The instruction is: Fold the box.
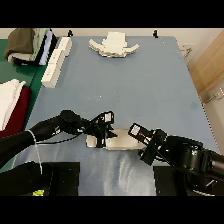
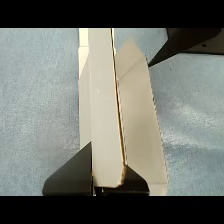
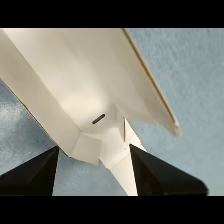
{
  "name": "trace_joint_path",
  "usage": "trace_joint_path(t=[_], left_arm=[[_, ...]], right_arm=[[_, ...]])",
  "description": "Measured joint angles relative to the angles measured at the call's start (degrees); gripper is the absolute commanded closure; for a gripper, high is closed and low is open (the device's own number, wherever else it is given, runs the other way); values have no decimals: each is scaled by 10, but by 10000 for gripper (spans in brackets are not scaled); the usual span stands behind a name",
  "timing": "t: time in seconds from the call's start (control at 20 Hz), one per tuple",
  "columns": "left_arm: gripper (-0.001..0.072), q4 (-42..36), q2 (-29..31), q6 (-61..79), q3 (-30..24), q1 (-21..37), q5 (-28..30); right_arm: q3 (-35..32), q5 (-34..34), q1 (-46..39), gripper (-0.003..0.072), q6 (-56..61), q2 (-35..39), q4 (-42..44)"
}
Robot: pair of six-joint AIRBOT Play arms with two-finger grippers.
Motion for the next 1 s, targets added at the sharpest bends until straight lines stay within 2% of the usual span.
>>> trace_joint_path(t=[0.3, 0.45, 0.7, 0.85, 1.0], left_arm=[[694, 0, 0, 0, 0, 0, 0], [694, 0, 0, 0, 0, 0, 0], [694, 0, 0, 0, 0, 0, 0], [694, 0, 0, 0, 0, 0, 0], [694, 0, 0, 0, 0, 0, 0]], right_arm=[[-28, -75, -64, -32, -105, 18, 5], [-31, -109, -120, -32, -213, 20, 56], [-35, -127, -262, -32, -508, 5, 268], [-35, -122, -338, -32, -688, -33, 407], [-35, -112, -387, -31, -810, -81, 506]])
